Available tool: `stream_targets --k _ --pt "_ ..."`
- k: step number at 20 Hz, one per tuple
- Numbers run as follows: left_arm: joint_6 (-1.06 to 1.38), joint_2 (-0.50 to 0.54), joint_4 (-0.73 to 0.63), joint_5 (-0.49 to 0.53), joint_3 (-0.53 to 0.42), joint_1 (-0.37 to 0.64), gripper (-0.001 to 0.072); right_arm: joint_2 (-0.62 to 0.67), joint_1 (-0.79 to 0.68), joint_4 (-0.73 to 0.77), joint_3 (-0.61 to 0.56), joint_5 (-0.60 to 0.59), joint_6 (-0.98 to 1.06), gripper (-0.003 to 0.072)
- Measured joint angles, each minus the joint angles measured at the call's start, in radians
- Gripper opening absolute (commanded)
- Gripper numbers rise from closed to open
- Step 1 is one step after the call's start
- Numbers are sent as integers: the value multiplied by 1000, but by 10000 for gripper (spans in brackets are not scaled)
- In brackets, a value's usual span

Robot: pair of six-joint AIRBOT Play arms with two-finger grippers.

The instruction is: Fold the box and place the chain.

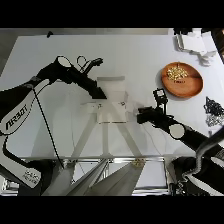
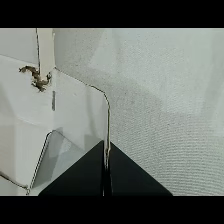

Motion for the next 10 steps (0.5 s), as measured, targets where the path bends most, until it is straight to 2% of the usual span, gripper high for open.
stream_targets --k 1,2,4,6,10 --pt "21 -2 1 0 0 -5 220 0 0 0 0 0 0 8" --pt "40 -3 0 2 0 -9 134 0 0 0 0 0 0 8" --pt "69 -4 -10 4 0 -14 134 0 0 0 0 0 0 8" --pt "84 -5 -14 3 0 -16 13 0 0 0 0 0 0 8" --pt "101 -5 -18 -3 0 -18 13 0 0 0 0 -2 0 8"
